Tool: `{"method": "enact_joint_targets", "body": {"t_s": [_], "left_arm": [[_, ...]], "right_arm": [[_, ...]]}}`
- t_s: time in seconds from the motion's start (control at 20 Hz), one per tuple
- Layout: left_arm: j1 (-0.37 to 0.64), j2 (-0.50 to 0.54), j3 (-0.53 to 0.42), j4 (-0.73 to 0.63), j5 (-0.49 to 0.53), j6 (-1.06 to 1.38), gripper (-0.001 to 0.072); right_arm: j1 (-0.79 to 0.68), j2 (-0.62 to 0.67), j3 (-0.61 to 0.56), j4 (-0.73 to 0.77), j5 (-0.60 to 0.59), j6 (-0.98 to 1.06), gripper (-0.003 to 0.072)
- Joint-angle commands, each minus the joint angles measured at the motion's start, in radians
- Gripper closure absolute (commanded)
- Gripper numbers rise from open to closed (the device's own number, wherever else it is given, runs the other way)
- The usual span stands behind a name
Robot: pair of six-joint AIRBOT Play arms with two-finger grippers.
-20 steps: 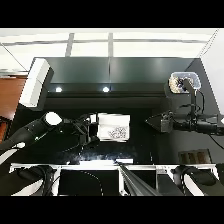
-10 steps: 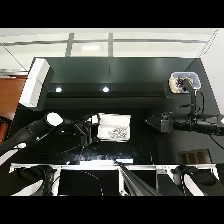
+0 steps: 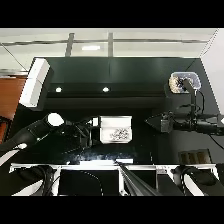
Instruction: Fold the box and place the chain.
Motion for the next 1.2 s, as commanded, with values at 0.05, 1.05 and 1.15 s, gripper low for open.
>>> {"method": "enact_joint_targets", "body": {"t_s": [0.05, 1.05, 1.15], "left_arm": [[0.0, -0.001, 0.001, 0.016, 0.012, -0.005, 0.0004], [0.0, -0.032, 0.011, -0.059, 0.034, -0.005, 0.0005], [0.0, -0.05, 0.024, -0.058, 0.03, -0.005, 0.0005]], "right_arm": [[0.001, 0.001, 0.001, 0.0, 0.0, 0.0, 0.0294], [0.001, 0.001, 0.001, 0.0, -0.008, 0.0, 0.0294], [0.001, 0.001, 0.001, 0.0, -0.007, 0.0, 0.0294]]}}
